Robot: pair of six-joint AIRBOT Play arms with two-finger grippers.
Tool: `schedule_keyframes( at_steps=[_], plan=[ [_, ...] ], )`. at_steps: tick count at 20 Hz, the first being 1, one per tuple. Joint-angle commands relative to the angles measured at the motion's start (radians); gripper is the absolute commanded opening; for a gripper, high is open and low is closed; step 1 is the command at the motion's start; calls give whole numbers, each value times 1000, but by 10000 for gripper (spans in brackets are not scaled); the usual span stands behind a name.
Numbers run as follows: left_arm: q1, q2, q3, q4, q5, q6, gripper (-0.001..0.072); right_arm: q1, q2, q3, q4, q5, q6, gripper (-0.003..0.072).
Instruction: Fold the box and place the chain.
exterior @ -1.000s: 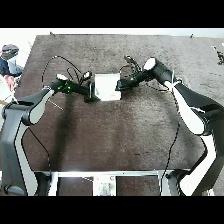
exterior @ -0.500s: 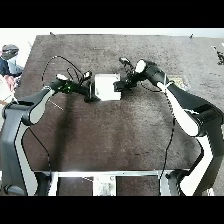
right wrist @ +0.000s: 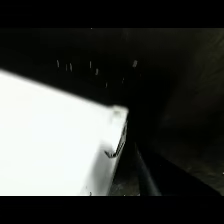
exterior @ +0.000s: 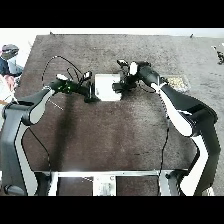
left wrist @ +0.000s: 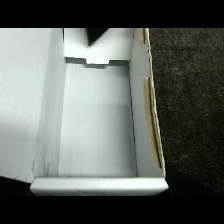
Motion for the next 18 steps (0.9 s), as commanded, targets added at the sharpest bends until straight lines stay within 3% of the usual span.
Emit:
schedule_keyframes(
  at_steps=[1, 3, 5, 13, 14, 18],
  plan=[
    [0, 1, 0, 0, 0, 1, 414, 42, -53, 92, -131, 99, 90, 411],
    [0, 1, 0, 0, 0, 1, 414, 61, -69, 108, -190, 105, 146, 411],
    [0, 1, 0, 0, -1, 1, 414, 67, -75, 107, -194, 105, 169, 347],
    [0, 1, 0, 0, -1, 1, 414, 75, -76, 105, -246, 106, 281, 345],
    [0, 1, 0, 0, -1, 1, 415, 78, -76, 104, -247, 111, 283, 273],
    [0, 1, 0, 0, -1, 1, 415, 88, -76, 103, -253, 127, 318, 265]
  ],
)
